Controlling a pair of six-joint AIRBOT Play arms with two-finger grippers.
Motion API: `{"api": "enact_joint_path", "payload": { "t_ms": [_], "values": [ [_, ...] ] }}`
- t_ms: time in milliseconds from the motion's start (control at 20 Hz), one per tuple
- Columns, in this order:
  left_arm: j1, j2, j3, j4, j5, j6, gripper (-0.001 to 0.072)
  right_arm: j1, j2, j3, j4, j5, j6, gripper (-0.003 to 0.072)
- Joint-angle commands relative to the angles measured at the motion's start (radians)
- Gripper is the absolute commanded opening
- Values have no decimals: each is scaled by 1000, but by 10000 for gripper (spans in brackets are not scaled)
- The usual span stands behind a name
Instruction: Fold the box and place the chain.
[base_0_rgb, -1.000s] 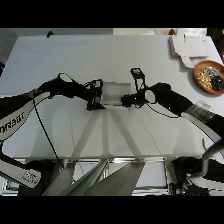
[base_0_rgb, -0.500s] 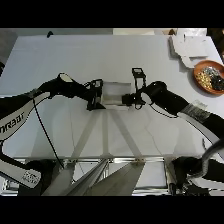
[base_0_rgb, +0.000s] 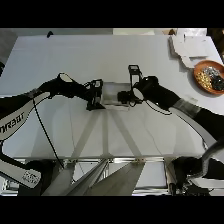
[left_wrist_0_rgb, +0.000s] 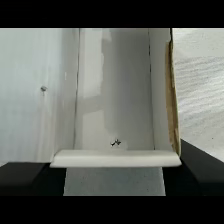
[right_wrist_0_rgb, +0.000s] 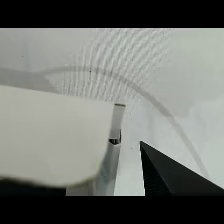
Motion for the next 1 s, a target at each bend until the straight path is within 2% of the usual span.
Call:
{"api": "enact_joint_path", "payload": {
  "t_ms": [0, 250, 400, 450, 500, 650, 800, 950],
  "values": [
    [0, 0, 0, 0, 0, 0, 335, 32, -56, 29, -42, 81, 90, 475],
    [0, 0, 0, 0, 0, 0, 335, 70, -72, 30, -201, 101, 260, 454],
    [0, 0, 0, 0, 0, 0, 335, 72, -73, 30, -204, 58, 266, 453],
    [0, 0, 0, 0, 0, 0, 335, 72, -73, 30, -203, 55, 266, 430],
    [0, 0, 0, 0, 0, 0, 335, 72, -75, 30, -200, 55, 269, 372],
    [0, 0, 0, 0, 0, 0, 335, 72, -89, 30, -187, 53, 307, 355],
    [0, 0, 0, 0, 0, 0, 335, 72, -106, 30, -163, 53, 310, 255],
    [0, 0, 0, 0, 0, 0, 335, 72, -106, 30, -165, 53, 323, 82]
  ]
}}
